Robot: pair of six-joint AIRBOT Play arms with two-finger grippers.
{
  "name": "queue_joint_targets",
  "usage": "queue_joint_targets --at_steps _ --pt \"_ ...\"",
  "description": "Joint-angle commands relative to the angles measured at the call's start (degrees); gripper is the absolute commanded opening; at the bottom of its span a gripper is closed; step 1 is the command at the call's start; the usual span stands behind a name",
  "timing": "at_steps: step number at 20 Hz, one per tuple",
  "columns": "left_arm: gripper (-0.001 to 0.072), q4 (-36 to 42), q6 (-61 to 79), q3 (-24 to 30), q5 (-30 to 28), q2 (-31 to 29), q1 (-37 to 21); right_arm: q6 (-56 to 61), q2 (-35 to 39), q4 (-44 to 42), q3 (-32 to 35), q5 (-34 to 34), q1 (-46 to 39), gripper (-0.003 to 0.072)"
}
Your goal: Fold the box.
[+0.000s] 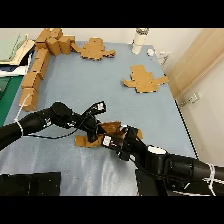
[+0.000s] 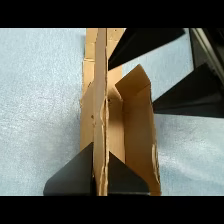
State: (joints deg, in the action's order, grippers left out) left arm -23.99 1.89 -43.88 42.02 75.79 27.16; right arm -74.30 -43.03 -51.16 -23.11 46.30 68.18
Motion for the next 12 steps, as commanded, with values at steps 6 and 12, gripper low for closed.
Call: queue_joint_targets --at_steps 6,12 --pt "0.0011 0.0 0.0 0.0 0.0 0.0 0.0 -15.6 8.6 -6.0 6.6 -9.3 -7.7 0.072" --pt "0.0012 0.0 0.0 0.0 0.0 0.0 0.0 -67.1 3.6 -48.6 5.1 -17.0 -28.2 0.072"
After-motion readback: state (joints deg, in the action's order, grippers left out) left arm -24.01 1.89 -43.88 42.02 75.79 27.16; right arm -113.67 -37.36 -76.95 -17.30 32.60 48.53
